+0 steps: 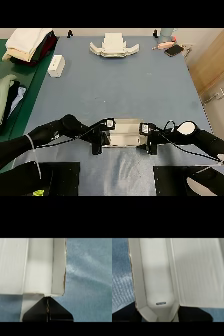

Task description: Fold the box.

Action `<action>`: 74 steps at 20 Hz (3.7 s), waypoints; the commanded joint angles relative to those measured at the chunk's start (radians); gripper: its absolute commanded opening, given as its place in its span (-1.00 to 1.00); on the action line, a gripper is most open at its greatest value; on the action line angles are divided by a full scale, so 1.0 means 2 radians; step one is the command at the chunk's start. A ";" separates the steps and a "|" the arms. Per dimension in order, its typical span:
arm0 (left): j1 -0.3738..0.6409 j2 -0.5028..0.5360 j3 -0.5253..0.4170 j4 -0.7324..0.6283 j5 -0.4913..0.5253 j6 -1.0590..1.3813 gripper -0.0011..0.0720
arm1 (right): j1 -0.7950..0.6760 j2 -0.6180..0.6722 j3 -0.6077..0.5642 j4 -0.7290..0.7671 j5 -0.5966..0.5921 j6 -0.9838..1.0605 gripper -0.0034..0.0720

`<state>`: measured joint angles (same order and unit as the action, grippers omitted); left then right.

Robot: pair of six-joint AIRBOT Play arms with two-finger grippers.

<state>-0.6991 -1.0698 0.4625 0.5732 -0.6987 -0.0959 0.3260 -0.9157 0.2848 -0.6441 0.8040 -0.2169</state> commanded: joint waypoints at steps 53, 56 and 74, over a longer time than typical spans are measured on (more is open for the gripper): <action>0.030 0.100 0.032 0.135 -0.067 -0.731 0.25 | 0.000 0.000 0.000 -0.002 0.002 -0.001 0.45; 0.018 0.099 0.033 0.105 -0.056 -0.713 0.25 | 0.000 0.000 0.000 -0.002 0.002 -0.001 0.45; -0.065 0.048 0.062 0.243 0.030 -0.885 0.49 | 0.000 0.000 0.000 -0.002 0.002 -0.001 0.45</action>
<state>-0.7769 -0.9627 0.5568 0.8780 -0.6609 -1.6524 0.3244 -0.9157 0.2848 -0.6476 0.8066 -0.2184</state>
